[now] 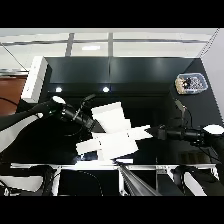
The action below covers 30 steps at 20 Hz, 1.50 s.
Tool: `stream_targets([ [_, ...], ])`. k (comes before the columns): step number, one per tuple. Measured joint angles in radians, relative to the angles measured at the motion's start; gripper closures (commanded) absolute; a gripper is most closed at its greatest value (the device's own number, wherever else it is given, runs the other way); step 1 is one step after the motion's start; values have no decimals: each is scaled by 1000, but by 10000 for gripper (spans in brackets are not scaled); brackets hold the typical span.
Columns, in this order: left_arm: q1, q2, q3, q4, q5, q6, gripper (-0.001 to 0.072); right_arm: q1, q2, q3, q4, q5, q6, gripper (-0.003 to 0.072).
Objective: Fold the box and place the chain.
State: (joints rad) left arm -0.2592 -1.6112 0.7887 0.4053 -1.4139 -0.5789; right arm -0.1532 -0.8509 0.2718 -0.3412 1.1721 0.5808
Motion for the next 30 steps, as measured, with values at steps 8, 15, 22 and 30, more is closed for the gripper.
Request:
stream_targets([
  [8, 12, -31, 43, 51, -63, 47, 687, 0, 0, 0, -24, 4, 23, 533],
  [15, -9, 14, 54, 75, -84, 79, 693, -2, 0, 131, -161, 6, 135, 38],
  [22, -182, 338, -82, 79, 295, 307, 686, -1, 0, 359, -374, 54, 200, 39],
  [30, -276, 346, -143, 43, 542, 732, 686, 97, 0, 392, -484, 35, 80, 39],
])
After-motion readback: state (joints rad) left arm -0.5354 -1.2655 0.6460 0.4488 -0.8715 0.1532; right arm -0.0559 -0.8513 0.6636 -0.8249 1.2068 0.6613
